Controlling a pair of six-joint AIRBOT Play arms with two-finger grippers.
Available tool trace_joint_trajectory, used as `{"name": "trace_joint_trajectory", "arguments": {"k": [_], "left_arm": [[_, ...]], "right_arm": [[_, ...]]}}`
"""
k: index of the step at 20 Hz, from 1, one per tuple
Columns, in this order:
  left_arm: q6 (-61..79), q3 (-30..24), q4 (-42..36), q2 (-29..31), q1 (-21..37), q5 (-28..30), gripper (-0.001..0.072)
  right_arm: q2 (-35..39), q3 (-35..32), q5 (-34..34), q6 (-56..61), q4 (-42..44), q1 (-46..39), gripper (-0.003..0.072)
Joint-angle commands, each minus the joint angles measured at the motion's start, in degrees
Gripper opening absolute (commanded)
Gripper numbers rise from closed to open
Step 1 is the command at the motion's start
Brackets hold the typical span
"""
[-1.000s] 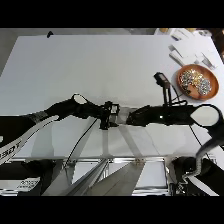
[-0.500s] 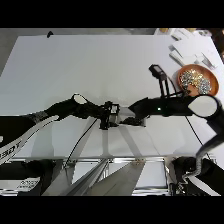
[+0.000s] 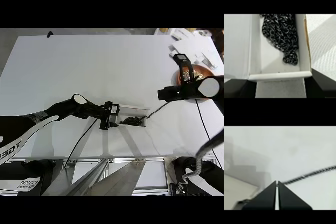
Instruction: Fold the box and place the chain.
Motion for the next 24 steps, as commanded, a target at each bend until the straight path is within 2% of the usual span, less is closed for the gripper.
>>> {"name": "trace_joint_trajectory", "arguments": {"k": [1,7,9,16,23,24], "left_arm": [[0.0,0.0,0.0,0.0,0.0,0.0,0.0149],[0.0,0.0,0.0,0.0,0.0,0.0,0.0149],[0.0,0.0,0.0,0.0,0.0,0.0,0.0149],[0.0,0.0,0.0,0.0,0.0,0.0,0.0149],[0.0,0.0,0.0,0.0,0.0,0.0,0.0149],[0.0,0.0,0.0,0.0,0.0,0.0,0.0149]], "right_arm": [[-6.6,-0.5,1.4,2.8,-6.8,-1.0,0.0239],[-13.0,-1.4,1.0,3.2,-10.7,-1.0,0.0246],[-14.6,-1.4,0.6,3.2,-10.8,-1.0,0.031],[-15.7,-1.7,-4.4,4.2,-10.8,-1.0,0.0309],[-20.6,-1.7,-4.0,6.2,-10.8,-1.0,0.0308],[-20.8,-1.7,-4.3,6.2,-10.8,-1.0,0.0287]]}}
